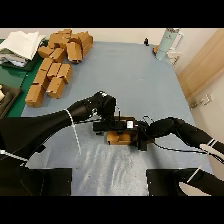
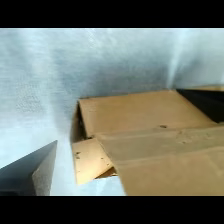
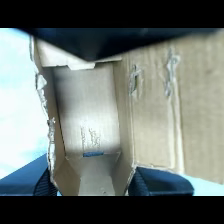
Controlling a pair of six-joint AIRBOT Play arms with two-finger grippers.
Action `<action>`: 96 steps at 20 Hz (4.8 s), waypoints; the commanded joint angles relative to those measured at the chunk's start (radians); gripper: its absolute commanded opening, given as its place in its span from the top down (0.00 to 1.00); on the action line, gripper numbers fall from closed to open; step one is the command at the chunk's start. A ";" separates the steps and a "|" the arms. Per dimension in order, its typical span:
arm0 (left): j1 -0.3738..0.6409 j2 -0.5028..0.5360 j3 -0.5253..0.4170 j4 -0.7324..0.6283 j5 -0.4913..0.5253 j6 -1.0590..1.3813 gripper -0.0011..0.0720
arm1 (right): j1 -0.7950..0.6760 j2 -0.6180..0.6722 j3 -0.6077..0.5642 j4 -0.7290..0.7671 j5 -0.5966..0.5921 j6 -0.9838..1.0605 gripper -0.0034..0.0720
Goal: Fold the box.
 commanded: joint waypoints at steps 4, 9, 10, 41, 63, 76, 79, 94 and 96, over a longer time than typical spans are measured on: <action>0.016 0.000 0.001 0.001 -0.034 0.043 0.12 | 0.000 0.000 0.001 0.000 0.000 0.000 0.36; -0.001 -0.001 0.001 0.000 0.029 0.045 0.52 | 0.000 0.000 0.001 0.000 0.000 0.000 0.36; -0.011 -0.003 0.001 0.000 0.040 0.043 0.52 | 0.000 0.000 0.001 0.000 0.000 0.000 0.36; -0.116 -0.026 0.001 0.222 0.080 -0.230 0.16 | 0.000 0.000 0.001 0.000 0.000 0.000 0.36; -0.191 -0.025 -0.008 0.315 0.060 -0.267 0.57 | 0.000 0.000 0.001 0.000 0.000 0.000 0.36; -0.191 -0.051 -0.007 0.289 0.064 -0.268 0.55 | 0.000 0.000 0.001 0.000 0.000 0.000 0.36; -0.189 -0.069 -0.007 0.285 0.063 -0.272 0.55 | 0.000 0.000 0.001 0.000 0.000 0.000 0.36; -0.183 -0.076 -0.007 0.291 0.037 -0.305 0.27 | 0.000 0.000 0.001 0.000 0.000 0.000 0.36; -0.175 -0.076 -0.007 0.296 0.037 -0.305 0.27 | 0.000 0.000 0.001 0.000 0.000 0.000 0.36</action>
